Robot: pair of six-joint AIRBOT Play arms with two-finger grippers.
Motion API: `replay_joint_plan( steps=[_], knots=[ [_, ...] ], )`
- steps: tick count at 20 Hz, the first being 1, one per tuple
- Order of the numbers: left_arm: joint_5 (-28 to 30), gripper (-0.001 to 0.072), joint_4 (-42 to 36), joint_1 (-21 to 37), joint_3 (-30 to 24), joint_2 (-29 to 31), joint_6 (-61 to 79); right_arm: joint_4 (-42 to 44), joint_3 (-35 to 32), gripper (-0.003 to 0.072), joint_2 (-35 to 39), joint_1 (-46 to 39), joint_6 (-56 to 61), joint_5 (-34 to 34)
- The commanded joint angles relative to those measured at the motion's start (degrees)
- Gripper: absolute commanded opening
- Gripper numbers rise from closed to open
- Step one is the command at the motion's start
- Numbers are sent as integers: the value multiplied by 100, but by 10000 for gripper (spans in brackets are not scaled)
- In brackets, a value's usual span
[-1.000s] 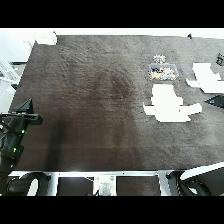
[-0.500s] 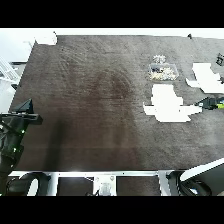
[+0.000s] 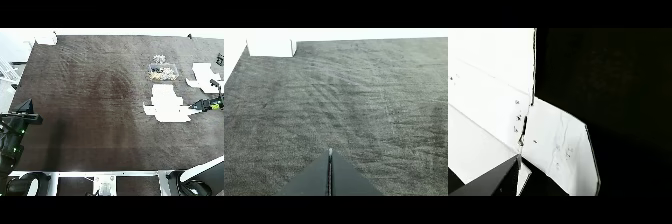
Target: Fold the box and place the chain.
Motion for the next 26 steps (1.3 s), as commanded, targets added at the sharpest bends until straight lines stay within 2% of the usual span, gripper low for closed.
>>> replay_joint_plan(
  steps=[1, 5, 7, 8, 11, 13, 15, 21, 23, 26],
  knots=[
    [2, 20, 0, 4, -2, 0, 2, -70, -17, 451, -103, 42, -11, 50],
    [2, 20, 2, 4, -2, 0, 2, -55, -151, 406, -162, 59, -17, 120],
    [2, 20, 0, 4, -2, 0, 2, -55, -188, 338, -164, 59, -35, 195],
    [2, 20, 0, 4, -2, 0, 2, -52, -188, 288, -164, 59, -35, 212],
    [2, 20, 0, 2, -2, 0, 2, -26, -186, 8, -164, 61, -192, 466],
    [2, 20, 0, 2, -2, 0, 2, 63, -199, 6, -138, 90, -146, 741],
    [2, 20, 0, 4, -2, 0, 2, 208, -302, 5, -13, 164, -83, 741],
    [2, 20, 0, 2, -2, 0, 2, 1589, -1176, 4, 723, 914, 332, 728],
    [2, 20, 0, 4, -2, -2, 2, 1895, -1648, 3, 1001, 1266, 455, 470],
    [2, 20, 0, 4, -2, 0, 2, 2481, -2426, 3, 1449, 1788, 595, -308]
  ],
)
